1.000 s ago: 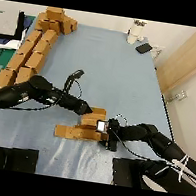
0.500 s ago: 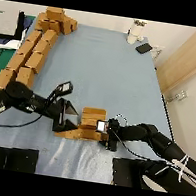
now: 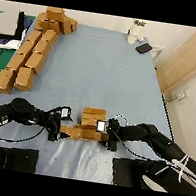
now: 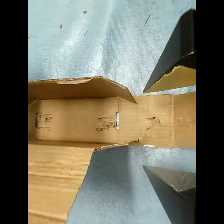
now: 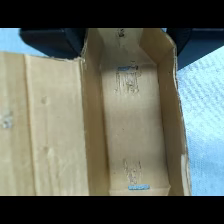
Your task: Fold the box.
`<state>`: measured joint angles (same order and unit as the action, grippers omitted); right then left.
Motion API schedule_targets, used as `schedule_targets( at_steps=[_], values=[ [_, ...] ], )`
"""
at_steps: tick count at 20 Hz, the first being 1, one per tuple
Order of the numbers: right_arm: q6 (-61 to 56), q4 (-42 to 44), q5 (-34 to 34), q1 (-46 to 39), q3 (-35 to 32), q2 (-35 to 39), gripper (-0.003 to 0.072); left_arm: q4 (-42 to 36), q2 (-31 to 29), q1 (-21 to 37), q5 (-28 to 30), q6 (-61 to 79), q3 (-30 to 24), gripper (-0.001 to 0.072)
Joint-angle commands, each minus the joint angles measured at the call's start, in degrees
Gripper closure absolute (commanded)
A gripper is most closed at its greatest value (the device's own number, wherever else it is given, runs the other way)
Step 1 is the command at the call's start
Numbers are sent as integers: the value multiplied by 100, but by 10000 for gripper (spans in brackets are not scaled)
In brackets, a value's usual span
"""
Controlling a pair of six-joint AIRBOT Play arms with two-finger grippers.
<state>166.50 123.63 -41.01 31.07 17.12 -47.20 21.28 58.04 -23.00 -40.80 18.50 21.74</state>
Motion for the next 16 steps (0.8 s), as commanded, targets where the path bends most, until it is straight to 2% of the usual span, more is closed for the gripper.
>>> schedule_targets(
  at_steps=[1,6,8,11,12,13,14,15,16],
  values=[
    [0,0,-2,-2,2,2,85,13,212,-319,192,96,15,12],
    [0,2,0,-2,2,2,85,-490,262,-737,785,-140,35,15],
    [0,0,0,-2,2,2,85,-498,273,-769,778,-140,37,247],
    [0,0,-2,-2,2,2,85,-501,319,-892,776,-149,46,255],
    [0,0,0,-2,2,2,85,-498,334,-916,780,-162,59,429],
    [0,0,0,-2,2,0,85,-501,343,-918,778,-166,68,503],
    [0,0,0,-2,2,2,85,-507,345,-916,785,-166,79,511],
    [0,0,0,-2,2,2,85,-505,345,-918,782,-164,96,590],
    [0,0,0,-2,2,2,85,-518,345,-918,782,-164,116,607]
  ],
)
